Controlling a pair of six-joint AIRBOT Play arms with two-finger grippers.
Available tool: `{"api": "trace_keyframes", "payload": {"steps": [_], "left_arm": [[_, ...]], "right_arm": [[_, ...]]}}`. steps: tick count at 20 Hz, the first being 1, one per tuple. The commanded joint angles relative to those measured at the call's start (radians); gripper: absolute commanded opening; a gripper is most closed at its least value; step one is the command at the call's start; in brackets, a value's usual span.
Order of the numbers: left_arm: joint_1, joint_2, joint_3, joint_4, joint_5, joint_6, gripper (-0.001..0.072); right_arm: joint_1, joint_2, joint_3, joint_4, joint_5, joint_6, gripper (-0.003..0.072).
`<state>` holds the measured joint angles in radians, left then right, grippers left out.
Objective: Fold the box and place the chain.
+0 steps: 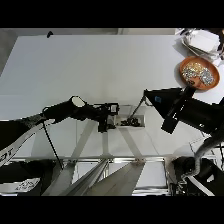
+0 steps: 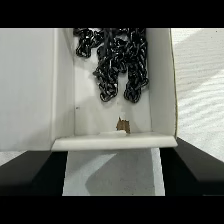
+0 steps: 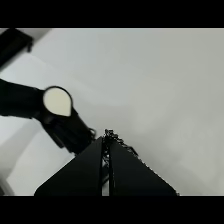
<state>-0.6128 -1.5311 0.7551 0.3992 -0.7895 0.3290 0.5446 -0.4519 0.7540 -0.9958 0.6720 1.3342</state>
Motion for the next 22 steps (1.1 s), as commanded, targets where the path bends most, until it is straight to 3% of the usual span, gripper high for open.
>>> {"api": "trace_keyframes", "payload": {"steps": [1,7,10,14,22], "left_arm": [[0.000,0.000,0.000,0.000,0.000,0.000,0.0320],[0.000,0.000,0.000,0.000,0.000,0.000,0.0320],[0.000,0.000,0.000,0.000,0.000,0.000,0.0320],[0.000,0.000,0.000,0.000,0.000,0.000,0.0320],[0.000,0.000,0.000,0.000,0.000,0.000,0.0320]], "right_arm": [[0.024,0.001,0.001,0.092,-0.056,-0.092,0.0019],[0.024,0.001,0.001,0.227,-0.098,-0.175,0.0019],[0.023,0.001,0.001,0.214,-0.087,-0.221,0.0020],[0.023,0.001,0.001,0.053,-0.093,-0.188,0.0019],[0.018,0.031,0.001,-0.357,-0.096,0.159,0.0018]]}}
